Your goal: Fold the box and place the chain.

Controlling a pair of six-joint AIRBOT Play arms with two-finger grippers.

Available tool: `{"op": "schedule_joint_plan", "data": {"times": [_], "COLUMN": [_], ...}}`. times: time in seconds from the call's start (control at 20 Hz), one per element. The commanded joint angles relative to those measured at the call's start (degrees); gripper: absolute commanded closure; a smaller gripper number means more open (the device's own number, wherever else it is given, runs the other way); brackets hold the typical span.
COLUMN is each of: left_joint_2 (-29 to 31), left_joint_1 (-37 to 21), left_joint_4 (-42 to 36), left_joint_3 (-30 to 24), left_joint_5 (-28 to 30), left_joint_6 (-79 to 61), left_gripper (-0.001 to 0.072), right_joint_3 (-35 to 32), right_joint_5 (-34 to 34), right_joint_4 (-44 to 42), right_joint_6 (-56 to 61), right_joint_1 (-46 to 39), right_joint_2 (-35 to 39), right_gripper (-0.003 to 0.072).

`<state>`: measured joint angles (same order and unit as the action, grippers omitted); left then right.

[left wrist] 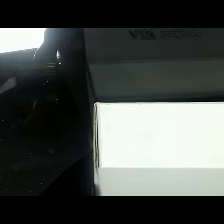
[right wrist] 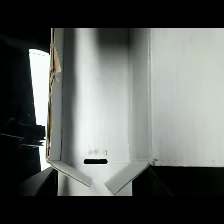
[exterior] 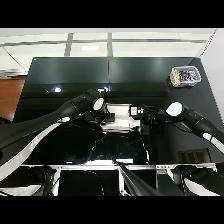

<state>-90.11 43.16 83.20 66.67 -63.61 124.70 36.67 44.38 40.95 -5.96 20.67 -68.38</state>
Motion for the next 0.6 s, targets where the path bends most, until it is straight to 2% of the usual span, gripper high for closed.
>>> {"op": "schedule_joint_plan", "data": {"times": [0.0, 0.2, 0.3, 0.4, 0.5, 0.55], "left_joint_2": [0.0, 0.0, 0.0, 0.0, 0.0, 0.0], "left_joint_1": [0.0, 0.0, 0.0, 0.0, 0.0, 0.0], "left_joint_4": [-0.2, -0.1, -0.1, -0.2, -0.2, -0.1], "left_joint_3": [0.0, 0.0, 0.0, 0.0, 0.0, 0.0], "left_joint_5": [0.0, 0.0, 0.0, 0.1, 0.1, 0.2], "left_joint_6": [0.0, 0.0, 0.0, 0.0, 0.0, 0.0], "left_gripper": [0.0683, 0.0683, 0.0682, 0.0682, 0.0683, 0.0682], "right_joint_3": [0.1, 0.5, 0.6, 0.6, 0.6, 0.6], "right_joint_5": [-0.6, 1.2, 3.6, 3.2, 0.8, -1.1], "right_joint_4": [2.5, 11.7, 11.0, 10.8, 10.8, 10.8], "right_joint_6": [1.4, 8.5, 9.7, 9.9, 9.9, 9.9], "right_joint_1": [0.2, 0.1, 0.2, 1.5, 3.3, 4.3], "right_joint_2": [1.7, 6.4, 7.2, 7.1, 7.0, 6.8], "right_gripper": [0.0034, 0.0034, 0.0035, 0.0036, 0.0142, 0.0142]}}
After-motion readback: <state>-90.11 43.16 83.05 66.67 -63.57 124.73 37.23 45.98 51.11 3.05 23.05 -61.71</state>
